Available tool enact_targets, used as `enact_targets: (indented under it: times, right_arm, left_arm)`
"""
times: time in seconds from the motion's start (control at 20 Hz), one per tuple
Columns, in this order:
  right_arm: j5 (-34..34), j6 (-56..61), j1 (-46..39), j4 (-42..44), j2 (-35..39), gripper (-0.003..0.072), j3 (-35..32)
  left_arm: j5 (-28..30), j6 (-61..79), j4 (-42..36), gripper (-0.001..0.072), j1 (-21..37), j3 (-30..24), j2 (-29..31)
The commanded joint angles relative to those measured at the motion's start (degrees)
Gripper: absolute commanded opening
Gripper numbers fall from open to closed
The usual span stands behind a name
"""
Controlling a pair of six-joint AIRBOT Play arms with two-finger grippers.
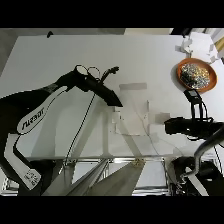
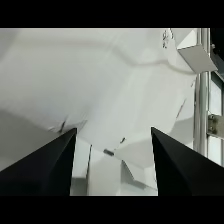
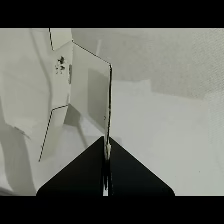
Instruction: Fold the box and place the chain.
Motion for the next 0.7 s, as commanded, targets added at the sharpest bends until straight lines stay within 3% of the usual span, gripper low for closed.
enact_targets:
  times: [0.0, 0.1, 0.15, 0.35, 0.65]
  right_arm:
    - [0.09, -0.09, 0.07, 0.00, 0.04, 0.0007, -0.04]
    - [0.09, -0.09, 0.07, 0.00, 0.04, 0.0007, -0.04]
    - [0.09, -0.09, 0.07, 0.00, 0.04, 0.0007, -0.04]
    - [0.09, -0.07, 0.07, 0.00, 0.04, 0.0007, -0.04]
    - [0.07, -0.09, 0.07, -0.02, 0.04, 0.0007, -0.04]
  left_arm:
    - [-3.63, -2.69, 0.72, 0.0513, 4.57, 0.26, 0.57]
    - [-2.64, -3.48, 0.83, 0.0521, 5.31, 0.26, 0.57]
    - [-0.94, -3.37, 0.57, 0.0583, 4.74, 0.26, 0.57]
    - [5.18, 1.16, -1.14, 0.0594, -0.55, 0.26, 0.44]
    - [1.92, 3.06, -1.62, 0.0592, -4.46, 0.26, -2.12]
